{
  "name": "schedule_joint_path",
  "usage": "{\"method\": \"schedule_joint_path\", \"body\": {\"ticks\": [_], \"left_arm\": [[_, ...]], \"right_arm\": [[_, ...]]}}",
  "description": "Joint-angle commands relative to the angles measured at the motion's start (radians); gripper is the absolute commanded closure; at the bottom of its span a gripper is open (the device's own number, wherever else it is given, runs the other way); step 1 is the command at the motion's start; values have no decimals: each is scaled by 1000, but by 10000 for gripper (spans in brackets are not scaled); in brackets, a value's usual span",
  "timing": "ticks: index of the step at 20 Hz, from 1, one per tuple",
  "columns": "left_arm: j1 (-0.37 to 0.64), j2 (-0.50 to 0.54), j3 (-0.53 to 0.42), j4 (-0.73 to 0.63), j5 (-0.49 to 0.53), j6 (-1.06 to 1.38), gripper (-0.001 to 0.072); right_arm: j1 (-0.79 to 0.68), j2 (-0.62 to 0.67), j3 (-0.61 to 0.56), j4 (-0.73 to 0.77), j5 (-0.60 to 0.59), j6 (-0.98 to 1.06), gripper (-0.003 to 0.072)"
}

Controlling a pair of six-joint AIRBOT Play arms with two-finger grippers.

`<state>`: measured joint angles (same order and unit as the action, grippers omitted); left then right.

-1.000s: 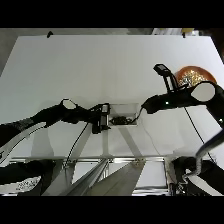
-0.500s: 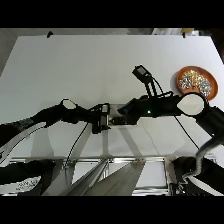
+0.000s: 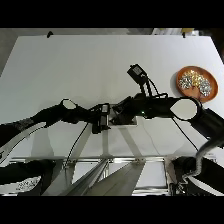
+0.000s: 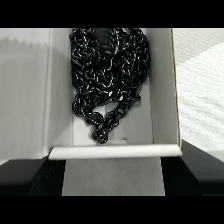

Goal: Fold the box and place the chain.

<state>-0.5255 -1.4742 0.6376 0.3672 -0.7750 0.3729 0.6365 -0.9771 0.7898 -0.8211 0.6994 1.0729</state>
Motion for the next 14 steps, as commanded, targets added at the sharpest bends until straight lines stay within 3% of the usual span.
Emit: {"method": "schedule_joint_path", "body": {"ticks": [1, 6, 9, 12, 14], "left_arm": [[0, 0, 0, 0, 0, 1, 456], [0, 0, 0, 0, 0, 0, 456], [0, 0, 0, 0, 0, 1, 456], [0, 0, 0, 0, 0, 0, 456], [0, 0, 0, 0, 0, 0, 456]], "right_arm": [[2, -43, -4, -153, 11, 74, 671], [2, -146, -11, -223, 96, 138, 660], [-11, -111, 9, -229, 121, 138, 377], [-76, -43, 63, -266, 159, 139, 399], [-148, -10, 85, -335, 163, 143, 494]]}}
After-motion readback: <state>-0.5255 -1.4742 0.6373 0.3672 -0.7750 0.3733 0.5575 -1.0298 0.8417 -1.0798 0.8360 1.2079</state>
